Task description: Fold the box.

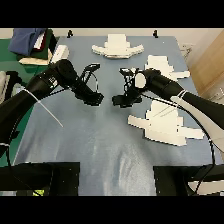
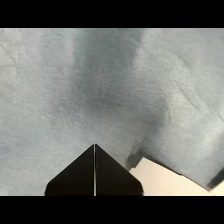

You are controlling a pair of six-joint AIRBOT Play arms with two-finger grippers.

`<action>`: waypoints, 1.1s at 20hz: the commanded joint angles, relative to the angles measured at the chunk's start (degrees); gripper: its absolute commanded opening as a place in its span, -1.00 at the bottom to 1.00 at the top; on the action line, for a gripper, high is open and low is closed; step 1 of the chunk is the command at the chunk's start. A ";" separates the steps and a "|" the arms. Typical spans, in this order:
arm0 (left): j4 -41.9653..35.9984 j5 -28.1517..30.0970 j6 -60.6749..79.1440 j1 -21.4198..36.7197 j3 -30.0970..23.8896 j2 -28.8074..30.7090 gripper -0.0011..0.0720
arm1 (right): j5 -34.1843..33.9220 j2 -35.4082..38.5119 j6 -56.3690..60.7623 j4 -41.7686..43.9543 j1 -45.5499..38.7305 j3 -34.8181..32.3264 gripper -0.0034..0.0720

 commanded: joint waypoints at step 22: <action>-3.02 3.78 -0.17 0.00 0.00 0.02 0.69 | 22.97 16.15 -21.11 -5.92 -72.78 -19.32 0.12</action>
